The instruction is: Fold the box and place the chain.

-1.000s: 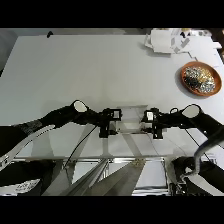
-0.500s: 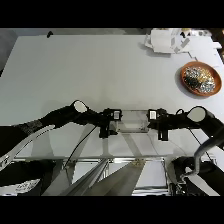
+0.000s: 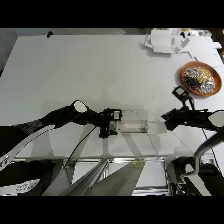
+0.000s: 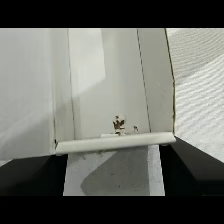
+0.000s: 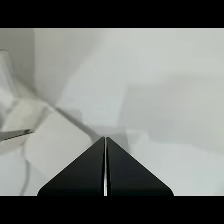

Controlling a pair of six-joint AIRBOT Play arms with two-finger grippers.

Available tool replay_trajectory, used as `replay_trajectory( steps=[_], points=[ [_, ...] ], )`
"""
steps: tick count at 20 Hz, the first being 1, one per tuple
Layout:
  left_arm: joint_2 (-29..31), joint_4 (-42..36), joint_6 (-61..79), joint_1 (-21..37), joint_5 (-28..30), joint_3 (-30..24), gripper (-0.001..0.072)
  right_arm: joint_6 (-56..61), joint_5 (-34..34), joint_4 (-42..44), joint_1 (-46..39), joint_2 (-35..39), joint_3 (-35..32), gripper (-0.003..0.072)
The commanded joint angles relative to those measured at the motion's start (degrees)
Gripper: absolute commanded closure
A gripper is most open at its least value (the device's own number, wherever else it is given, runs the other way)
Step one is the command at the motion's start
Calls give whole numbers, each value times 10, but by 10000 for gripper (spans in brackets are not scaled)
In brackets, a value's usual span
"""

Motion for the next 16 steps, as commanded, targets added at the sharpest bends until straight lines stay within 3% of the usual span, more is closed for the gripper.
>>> replay_trajectory(
  steps=[1,8,16],
  points=[
    [0,0,0,0,0,0,560,190,17,-59,-37,-12,0,668],
    [0,0,0,0,0,0,560,188,77,29,-37,-118,-14,668],
    [0,0,0,0,0,0,560,156,68,85,-15,-165,-23,668]
  ],
)
